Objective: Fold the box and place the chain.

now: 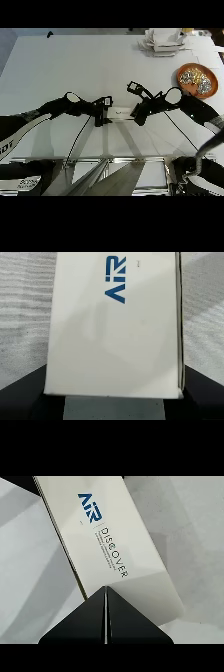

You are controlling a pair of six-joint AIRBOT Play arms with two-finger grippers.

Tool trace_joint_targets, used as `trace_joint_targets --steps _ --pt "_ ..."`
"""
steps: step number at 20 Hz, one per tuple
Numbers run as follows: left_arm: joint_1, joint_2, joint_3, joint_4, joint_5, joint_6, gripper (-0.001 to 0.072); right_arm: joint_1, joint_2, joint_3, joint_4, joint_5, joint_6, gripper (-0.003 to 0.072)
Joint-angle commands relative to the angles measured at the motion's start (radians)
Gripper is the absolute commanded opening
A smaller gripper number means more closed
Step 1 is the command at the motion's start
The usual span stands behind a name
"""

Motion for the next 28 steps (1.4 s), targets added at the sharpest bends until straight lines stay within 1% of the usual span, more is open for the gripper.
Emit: trace_joint_targets --steps 1,8,13,17,21,23,25,26,28 --pt "0.000 0.001 0.000 0.000 0.000 0.000 0.0154 -0.001 0.000 -0.009 -0.005 0.005 -0.001 0.0014" --pt "0.000 0.001 0.000 0.000 0.000 0.000 0.0154 -0.001 0.000 -0.074 -0.004 -0.048 -0.002 0.0013" --pt "0.000 0.001 0.000 0.000 0.000 0.000 0.0154 -0.001 0.018 -0.078 0.004 -0.077 0.000 0.0014" --pt "0.000 0.001 0.000 0.000 0.000 0.000 0.0154 -0.001 0.119 -0.075 0.007 -0.130 0.004 0.0014" --pt "0.000 0.001 0.000 0.000 0.000 0.000 0.0154 -0.001 0.247 -0.075 -0.010 -0.143 0.042 0.0014" --pt "0.000 0.001 0.000 0.000 0.000 0.000 0.0154 -0.001 0.298 -0.075 -0.091 -0.133 0.131 0.0014" --pt "0.000 0.001 0.000 0.000 0.000 0.000 0.0154 -0.001 0.338 -0.075 -0.283 -0.094 0.302 0.0014" --pt "0.000 0.001 0.000 0.000 0.000 0.000 0.0154 -0.001 0.348 -0.075 -0.389 -0.055 0.391 0.0014" --pt "0.000 0.001 0.000 0.000 0.000 0.000 0.0154 -0.001 0.348 -0.075 -0.584 0.063 0.565 0.0013"
